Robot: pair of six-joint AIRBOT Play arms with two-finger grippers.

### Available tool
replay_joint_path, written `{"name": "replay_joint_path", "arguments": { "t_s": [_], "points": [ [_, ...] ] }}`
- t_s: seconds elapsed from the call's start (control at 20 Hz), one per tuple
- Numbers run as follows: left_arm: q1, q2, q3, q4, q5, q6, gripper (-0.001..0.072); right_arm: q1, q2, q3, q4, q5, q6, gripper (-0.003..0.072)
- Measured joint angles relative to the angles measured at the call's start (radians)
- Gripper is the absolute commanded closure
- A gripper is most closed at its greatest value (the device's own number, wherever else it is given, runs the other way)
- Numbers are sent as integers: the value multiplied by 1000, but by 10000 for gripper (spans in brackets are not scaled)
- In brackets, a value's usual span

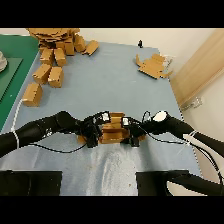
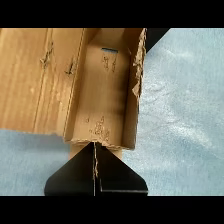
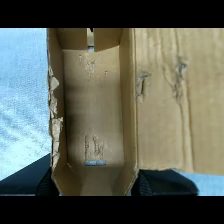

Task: Fold the box.

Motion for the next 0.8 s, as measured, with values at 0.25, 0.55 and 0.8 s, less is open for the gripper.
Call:
{"name": "replay_joint_path", "arguments": {
  "t_s": [0.25,0.55,0.8],
  "points": [
    [-11,-25,9,-2,0,0,698,0,0,0,0,0,0,192],
    [-13,-33,13,-11,16,0,239,-1,0,0,0,0,1,192],
    [-13,-34,15,-29,22,0,238,-1,0,0,0,-1,1,192]
  ]
}}
